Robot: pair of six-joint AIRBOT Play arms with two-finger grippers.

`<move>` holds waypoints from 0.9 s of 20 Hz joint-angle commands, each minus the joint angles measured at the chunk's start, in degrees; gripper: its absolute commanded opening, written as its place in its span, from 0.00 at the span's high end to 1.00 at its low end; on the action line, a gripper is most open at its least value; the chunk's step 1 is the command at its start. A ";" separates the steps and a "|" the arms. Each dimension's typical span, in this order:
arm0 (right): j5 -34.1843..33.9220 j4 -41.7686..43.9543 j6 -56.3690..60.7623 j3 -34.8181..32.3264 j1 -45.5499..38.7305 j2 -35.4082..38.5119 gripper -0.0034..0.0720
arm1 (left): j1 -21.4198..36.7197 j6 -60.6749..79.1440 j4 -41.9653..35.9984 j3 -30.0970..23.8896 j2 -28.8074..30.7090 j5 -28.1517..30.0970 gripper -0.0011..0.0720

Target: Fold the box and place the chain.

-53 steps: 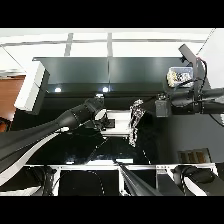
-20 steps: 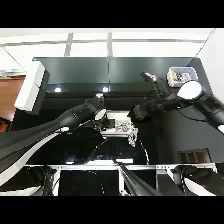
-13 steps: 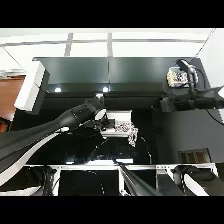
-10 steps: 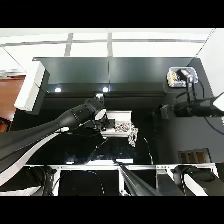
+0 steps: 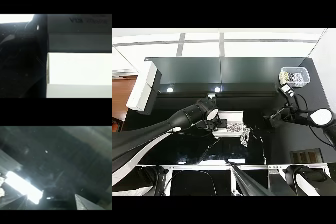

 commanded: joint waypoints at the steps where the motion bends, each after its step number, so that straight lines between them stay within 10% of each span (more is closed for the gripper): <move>1: 1.11 6.69 -18.16 -0.66 0.76 -3.30 0.02 | -0.04 0.00 0.04 0.02 -0.04 -0.07 0.94; 18: 0.28 11.28 -38.21 -0.72 19.45 -14.47 0.02 | -0.04 0.00 0.02 0.02 -0.04 -0.33 0.94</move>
